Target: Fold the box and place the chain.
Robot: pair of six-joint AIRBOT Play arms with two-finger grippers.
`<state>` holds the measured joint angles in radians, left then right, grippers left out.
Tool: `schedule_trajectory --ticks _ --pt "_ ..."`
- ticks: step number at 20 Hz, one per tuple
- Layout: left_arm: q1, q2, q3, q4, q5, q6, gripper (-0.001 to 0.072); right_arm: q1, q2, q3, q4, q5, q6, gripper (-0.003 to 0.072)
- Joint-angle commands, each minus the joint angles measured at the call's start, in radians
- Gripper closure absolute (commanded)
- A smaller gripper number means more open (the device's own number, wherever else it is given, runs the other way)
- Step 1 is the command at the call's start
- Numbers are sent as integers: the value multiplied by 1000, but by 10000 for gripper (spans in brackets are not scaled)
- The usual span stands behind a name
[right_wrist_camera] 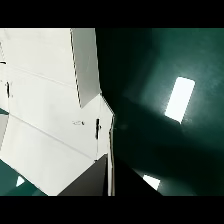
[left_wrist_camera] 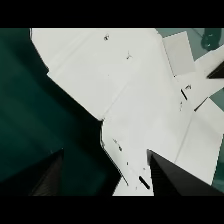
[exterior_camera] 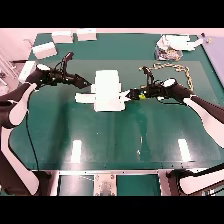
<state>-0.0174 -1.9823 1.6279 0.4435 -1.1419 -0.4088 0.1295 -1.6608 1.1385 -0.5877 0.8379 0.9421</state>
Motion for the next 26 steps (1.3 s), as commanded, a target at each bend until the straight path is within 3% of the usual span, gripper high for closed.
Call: schedule_trajectory --ticks 1,13,15,20,22,26 --pt "-13 -20 8 -29 3 7 122 0 -1 0 1 2 0 679" --pt "-86 -83 59 -53 32 25 124 -1 -1 0 0 8 0 678" --pt "-86 -83 59 -58 33 38 183 0 -1 0 0 8 0 679" --pt "-86 -84 59 -84 34 51 184 0 -1 0 0 8 0 679" --pt "-86 -90 59 -85 26 51 237 -1 -1 0 0 8 0 679" --pt "-86 -110 59 -85 14 54 241 -1 -1 0 0 8 0 679"
